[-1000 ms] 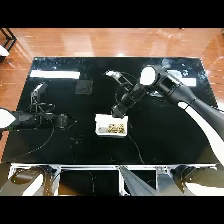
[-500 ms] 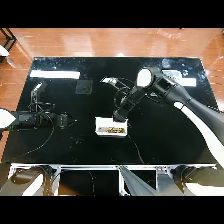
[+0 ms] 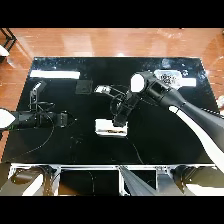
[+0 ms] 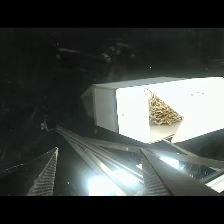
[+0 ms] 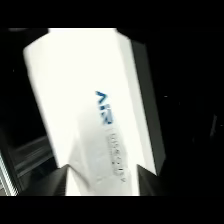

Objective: Fold the box and place the chain.

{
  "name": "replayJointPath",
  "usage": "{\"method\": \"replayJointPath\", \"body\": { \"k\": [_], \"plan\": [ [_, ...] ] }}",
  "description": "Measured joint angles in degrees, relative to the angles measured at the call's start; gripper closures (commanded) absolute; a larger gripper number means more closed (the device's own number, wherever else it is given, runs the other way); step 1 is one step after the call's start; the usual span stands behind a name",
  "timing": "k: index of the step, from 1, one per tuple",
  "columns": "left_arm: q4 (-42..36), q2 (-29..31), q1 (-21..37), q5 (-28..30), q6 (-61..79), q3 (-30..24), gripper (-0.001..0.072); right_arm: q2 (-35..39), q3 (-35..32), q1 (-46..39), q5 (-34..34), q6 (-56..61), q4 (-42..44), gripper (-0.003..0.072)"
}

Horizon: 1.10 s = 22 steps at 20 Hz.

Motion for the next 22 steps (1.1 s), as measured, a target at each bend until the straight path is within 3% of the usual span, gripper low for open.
{"method": "replayJointPath", "body": {
  "k": [1, 2, 8, 9, 22],
  "plan": [
    [0.00, 0.00, 0.00, -0.02, 0.00, 0.00, 0.0088, 0.00, 0.00, 0.44, -0.02, -0.15, -0.31, 0.0266],
    [0.00, 0.00, 0.00, 0.00, 0.00, -0.02, 0.0088, 0.00, 0.00, 0.72, 0.00, -0.17, -0.55, 0.0335],
    [-0.02, 0.00, 0.00, -0.02, -0.02, -0.02, 0.0089, 0.00, 0.00, 1.64, 0.04, 0.44, -2.21, 0.0407],
    [-0.02, 0.00, 0.00, -0.02, -0.02, -0.02, 0.0089, 0.00, 0.00, 1.68, 0.07, 0.52, -2.43, 0.0492],
    [-0.02, 0.00, 0.00, 0.07, -0.02, -0.02, 0.0089, 0.74, 0.00, 3.19, 0.28, 0.92, -3.34, 0.0493]
  ]
}}
